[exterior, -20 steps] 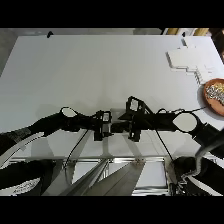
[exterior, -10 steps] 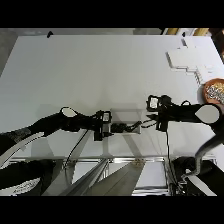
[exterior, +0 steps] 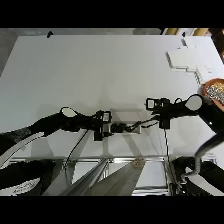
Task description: Fold the box and place the chain.
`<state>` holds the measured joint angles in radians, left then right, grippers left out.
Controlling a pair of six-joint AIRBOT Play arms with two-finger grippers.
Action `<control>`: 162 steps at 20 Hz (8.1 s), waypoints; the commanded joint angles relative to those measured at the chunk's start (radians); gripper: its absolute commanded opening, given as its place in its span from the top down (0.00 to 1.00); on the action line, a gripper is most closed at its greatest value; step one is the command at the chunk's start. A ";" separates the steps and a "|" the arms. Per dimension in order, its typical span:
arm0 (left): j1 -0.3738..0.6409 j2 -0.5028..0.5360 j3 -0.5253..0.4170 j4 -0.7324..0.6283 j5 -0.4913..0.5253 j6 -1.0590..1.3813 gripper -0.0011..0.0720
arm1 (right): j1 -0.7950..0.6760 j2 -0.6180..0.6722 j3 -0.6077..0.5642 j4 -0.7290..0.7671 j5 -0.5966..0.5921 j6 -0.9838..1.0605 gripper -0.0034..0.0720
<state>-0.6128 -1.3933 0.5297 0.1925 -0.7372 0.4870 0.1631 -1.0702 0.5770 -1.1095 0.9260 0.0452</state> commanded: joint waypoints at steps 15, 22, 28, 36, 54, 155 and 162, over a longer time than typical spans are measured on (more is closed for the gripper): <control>0.000 0.000 0.000 0.000 0.000 0.000 0.53 | 0.024 -0.046 -0.048 0.027 -0.075 -0.152 0.69; 0.000 0.000 0.000 0.000 0.000 0.000 0.53 | 0.024 -0.047 -0.085 0.027 -0.135 -0.159 0.69; 0.000 0.000 0.000 0.000 0.000 0.000 0.53 | 0.024 -0.056 -0.084 0.032 -0.096 -0.149 0.93; 0.000 0.000 0.000 0.000 0.000 0.000 0.53 | 0.024 0.317 -0.085 0.184 0.136 -0.068 0.93; 0.000 0.000 0.000 0.000 0.000 0.000 0.53 | 0.464 0.167 -0.084 0.623 -0.341 -0.069 0.61; 0.000 0.000 0.000 0.000 0.000 0.000 0.53 | -0.027 0.159 -0.182 0.270 -0.004 -0.265 0.59; 0.000 0.000 0.000 0.000 0.000 0.000 0.53 | 0.005 0.031 -0.182 0.276 -0.035 -0.283 0.60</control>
<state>-0.6128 -1.3933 0.5297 0.1925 -0.7372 0.4870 0.1474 -0.9901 0.3954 -0.8474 0.9104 -0.2260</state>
